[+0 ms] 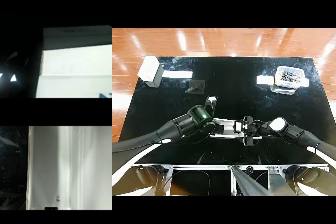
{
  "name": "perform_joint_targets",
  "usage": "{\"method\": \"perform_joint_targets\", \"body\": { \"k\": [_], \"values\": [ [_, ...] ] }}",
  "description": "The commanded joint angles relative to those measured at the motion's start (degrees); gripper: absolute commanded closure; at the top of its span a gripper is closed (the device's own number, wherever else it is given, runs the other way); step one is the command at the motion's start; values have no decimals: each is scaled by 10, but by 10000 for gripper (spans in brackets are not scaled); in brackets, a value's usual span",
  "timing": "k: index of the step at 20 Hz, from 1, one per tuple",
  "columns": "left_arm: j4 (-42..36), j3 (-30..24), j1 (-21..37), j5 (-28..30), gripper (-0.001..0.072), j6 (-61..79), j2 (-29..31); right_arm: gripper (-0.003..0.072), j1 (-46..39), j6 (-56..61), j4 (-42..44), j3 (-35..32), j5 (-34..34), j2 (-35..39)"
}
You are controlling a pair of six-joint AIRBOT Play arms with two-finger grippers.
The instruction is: Fold the box and place the chain.
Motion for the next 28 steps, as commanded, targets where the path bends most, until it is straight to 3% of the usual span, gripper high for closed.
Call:
{"method": "perform_joint_targets", "body": {
  "k": [1,25,27,28],
  "values": [
    [6,10,0,-5,466,1,-14,152,0,-2,0,0,1,0],
    [-10,10,0,6,471,2,-16,151,0,-2,0,0,0,0],
    [-10,10,0,6,620,2,-16,152,0,-2,0,0,0,0],
    [-10,10,0,6,657,4,-16,152,0,-2,0,0,0,0]
  ]
}}
